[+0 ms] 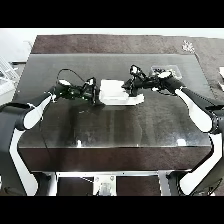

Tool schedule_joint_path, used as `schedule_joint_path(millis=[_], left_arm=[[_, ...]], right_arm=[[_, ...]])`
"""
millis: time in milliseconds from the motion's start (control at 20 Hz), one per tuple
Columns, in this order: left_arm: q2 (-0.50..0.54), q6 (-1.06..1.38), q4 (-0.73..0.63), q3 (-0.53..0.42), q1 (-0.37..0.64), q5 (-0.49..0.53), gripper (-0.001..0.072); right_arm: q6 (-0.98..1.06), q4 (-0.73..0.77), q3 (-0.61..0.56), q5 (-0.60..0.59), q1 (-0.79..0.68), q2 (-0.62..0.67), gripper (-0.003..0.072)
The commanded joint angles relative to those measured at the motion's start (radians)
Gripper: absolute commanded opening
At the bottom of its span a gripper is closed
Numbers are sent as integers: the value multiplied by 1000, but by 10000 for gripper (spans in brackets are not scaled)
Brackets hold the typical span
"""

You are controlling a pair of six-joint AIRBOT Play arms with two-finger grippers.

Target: Fold the box and place the chain.

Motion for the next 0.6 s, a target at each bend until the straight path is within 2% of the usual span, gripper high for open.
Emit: schedule_joint_path(millis=[0,250,350,450,550], left_arm=[[0,0,-1,0,1,0,531],[0,0,-1,0,1,0,531],[0,0,-1,0,1,-2,530],[0,0,-1,0,1,-1,531],[0,0,-1,0,1,-1,531]], right_arm=[[8,-12,8,10,0,5,17],[9,-21,6,11,-24,150,15],[118,-26,-16,11,-48,227,13],[221,-105,-63,15,-68,311,13],[232,-125,-154,14,-84,387,14]])
